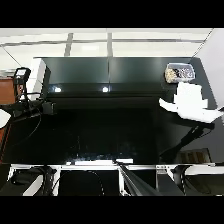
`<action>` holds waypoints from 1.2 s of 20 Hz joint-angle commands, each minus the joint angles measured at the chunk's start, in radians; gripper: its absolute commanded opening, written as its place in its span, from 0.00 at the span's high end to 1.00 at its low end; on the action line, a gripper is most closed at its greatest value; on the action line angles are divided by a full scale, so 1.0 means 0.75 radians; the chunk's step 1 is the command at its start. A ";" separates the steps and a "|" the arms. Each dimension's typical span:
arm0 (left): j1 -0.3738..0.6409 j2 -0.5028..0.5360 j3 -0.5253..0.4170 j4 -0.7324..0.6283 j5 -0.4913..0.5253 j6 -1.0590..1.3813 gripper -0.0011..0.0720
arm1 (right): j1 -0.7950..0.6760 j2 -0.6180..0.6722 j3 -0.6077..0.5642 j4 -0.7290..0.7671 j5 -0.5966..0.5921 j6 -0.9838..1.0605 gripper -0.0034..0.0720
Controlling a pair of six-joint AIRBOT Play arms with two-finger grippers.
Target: Fold the box and place the chain.
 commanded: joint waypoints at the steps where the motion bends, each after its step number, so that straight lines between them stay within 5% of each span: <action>1: -0.001 0.001 -0.001 -0.002 0.000 0.000 0.95 | 0.076 0.016 0.006 -0.020 0.084 0.005 0.93; 4: -0.001 0.001 -0.001 -0.003 0.000 -0.001 0.95 | 0.136 0.080 -0.022 0.057 0.209 0.029 0.93; 7: -0.001 0.001 -0.001 -0.004 0.000 -0.001 0.95 | 0.192 0.260 -0.176 0.247 0.155 -0.014 0.93; 16: -0.006 -0.065 -0.002 -0.109 0.012 0.000 0.95 | 0.651 1.067 -1.003 0.743 -0.274 -0.182 0.93; 20: -0.012 -0.236 -0.001 -0.345 0.094 0.002 0.95 | 1.024 1.126 -1.314 1.033 -0.627 -0.175 0.93; 24: -0.082 -0.467 0.013 -0.659 0.149 0.195 0.95 | 1.368 1.126 -1.413 1.054 -0.901 -0.085 0.93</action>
